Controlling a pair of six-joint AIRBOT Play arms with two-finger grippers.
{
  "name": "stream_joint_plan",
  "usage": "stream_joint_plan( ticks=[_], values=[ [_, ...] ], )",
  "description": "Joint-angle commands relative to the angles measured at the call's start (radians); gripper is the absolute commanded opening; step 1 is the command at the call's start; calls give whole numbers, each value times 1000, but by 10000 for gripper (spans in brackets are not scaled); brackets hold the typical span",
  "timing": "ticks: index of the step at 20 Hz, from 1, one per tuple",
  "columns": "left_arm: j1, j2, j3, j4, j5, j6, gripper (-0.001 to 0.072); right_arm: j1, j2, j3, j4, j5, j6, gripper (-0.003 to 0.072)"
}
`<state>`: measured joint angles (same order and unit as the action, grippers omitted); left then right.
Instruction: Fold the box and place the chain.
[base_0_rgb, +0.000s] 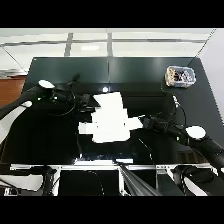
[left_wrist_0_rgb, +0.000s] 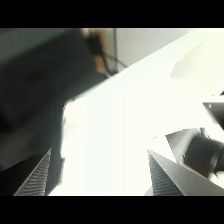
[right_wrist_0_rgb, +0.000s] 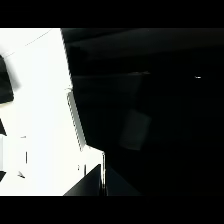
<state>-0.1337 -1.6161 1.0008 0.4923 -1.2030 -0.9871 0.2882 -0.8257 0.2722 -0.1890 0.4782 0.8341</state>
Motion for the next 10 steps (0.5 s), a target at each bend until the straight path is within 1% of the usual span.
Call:
stream_joint_plan(
  ticks=[1, 3, 5, 6, 7, 8, 9, 10],
  values=[
    [-23, -119, 65, -21, -147, 28, 704, 19, 2, -2, 6, -4, 0, 13],
    [-32, -143, 76, -32, -206, 109, 692, 19, 2, -2, 5, 17, 0, 13],
    [-43, -148, 83, -47, -301, 233, 610, 19, 2, -2, 5, 16, 0, 13],
    [-52, -148, 93, -26, -328, 263, 591, 19, 2, -2, 5, 15, 0, 13],
    [-60, -148, 107, 11, -335, 269, 523, 19, 2, -2, 5, 15, 0, 13],
    [-66, -148, 122, 57, -336, 270, 483, 19, 2, -2, 5, 16, 0, 13],
    [-74, -148, 135, 90, -337, 274, 458, 19, 2, -2, 5, 15, 0, 13],
    [-81, -148, 142, 103, -344, 278, 450, 19, 2, -2, 5, 15, 0, 13]
  ],
)
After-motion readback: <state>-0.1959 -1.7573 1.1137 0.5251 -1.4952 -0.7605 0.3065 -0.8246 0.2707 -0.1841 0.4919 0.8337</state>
